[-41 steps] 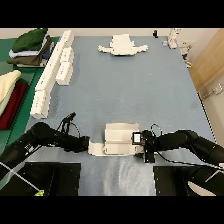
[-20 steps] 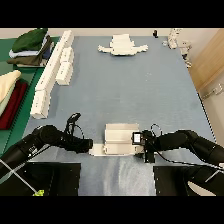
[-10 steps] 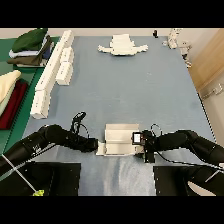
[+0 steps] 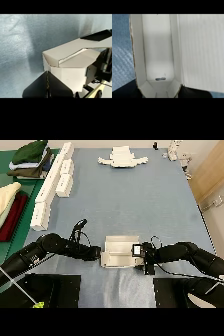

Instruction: Fold the box.

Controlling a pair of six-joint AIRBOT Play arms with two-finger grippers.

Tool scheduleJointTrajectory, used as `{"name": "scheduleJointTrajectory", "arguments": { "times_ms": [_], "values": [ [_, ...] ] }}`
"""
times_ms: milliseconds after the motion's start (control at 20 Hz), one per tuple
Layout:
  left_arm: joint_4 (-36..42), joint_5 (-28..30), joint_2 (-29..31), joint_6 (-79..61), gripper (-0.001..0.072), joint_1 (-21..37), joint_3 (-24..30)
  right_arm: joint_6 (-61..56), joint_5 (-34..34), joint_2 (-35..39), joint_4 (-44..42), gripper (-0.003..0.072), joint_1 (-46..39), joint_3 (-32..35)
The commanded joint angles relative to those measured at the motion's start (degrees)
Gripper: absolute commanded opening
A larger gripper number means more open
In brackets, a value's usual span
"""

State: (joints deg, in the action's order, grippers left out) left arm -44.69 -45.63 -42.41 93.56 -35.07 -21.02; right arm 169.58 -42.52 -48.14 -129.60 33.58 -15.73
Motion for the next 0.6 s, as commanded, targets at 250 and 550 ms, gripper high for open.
{"name": "scheduleJointTrajectory", "arguments": {
  "times_ms": [250, 550],
  "values": [
    [1.01, 0.09, 0.07, -0.28, 0.0378, 0.07, -0.11, 0.0, 0.0, 0.0, 0.0, 0.0503, 0.04, -0.04],
    [1.07, 4.48, 0.07, -1.86, 0.038, 0.15, -0.11, -0.02, 0.0, 0.0, 0.0, 0.0503, 0.04, -0.04]
  ]
}}
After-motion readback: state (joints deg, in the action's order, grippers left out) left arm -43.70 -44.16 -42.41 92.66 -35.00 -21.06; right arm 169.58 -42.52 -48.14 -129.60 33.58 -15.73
